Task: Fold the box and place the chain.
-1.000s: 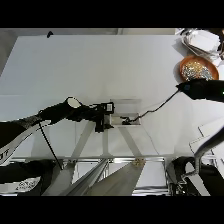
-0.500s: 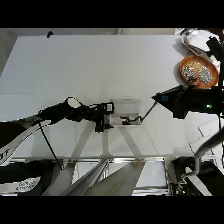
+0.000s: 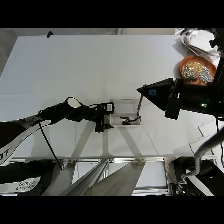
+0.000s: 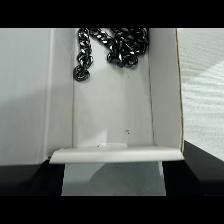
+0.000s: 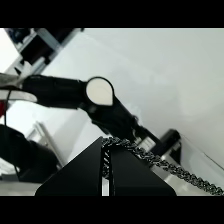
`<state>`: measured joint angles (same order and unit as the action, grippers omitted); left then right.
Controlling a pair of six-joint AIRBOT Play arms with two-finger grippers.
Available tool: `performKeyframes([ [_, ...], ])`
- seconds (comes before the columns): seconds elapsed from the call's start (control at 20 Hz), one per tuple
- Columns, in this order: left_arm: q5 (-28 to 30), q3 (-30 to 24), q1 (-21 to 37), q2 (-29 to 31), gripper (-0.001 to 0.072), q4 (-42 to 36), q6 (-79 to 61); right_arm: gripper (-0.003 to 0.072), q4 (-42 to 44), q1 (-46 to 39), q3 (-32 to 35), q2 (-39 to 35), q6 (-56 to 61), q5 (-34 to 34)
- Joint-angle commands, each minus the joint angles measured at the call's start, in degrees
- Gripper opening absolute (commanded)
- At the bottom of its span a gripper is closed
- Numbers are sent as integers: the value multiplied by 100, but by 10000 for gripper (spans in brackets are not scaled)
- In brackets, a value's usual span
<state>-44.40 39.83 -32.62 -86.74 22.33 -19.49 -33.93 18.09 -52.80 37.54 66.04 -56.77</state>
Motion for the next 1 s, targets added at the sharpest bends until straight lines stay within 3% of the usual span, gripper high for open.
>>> performKeyframes([
  [0.0,2,0,2,4,210,2,0,14,192,197,-7,-4,-59,494],
  [0.25,2,0,2,4,210,2,-2,14,756,197,-107,-42,-385,555],
  [0.5,0,0,2,4,210,2,0,14,726,197,-476,-50,-433,542],
  [0.95,0,0,2,4,210,2,0,14,219,197,-481,-33,-442,446],
])
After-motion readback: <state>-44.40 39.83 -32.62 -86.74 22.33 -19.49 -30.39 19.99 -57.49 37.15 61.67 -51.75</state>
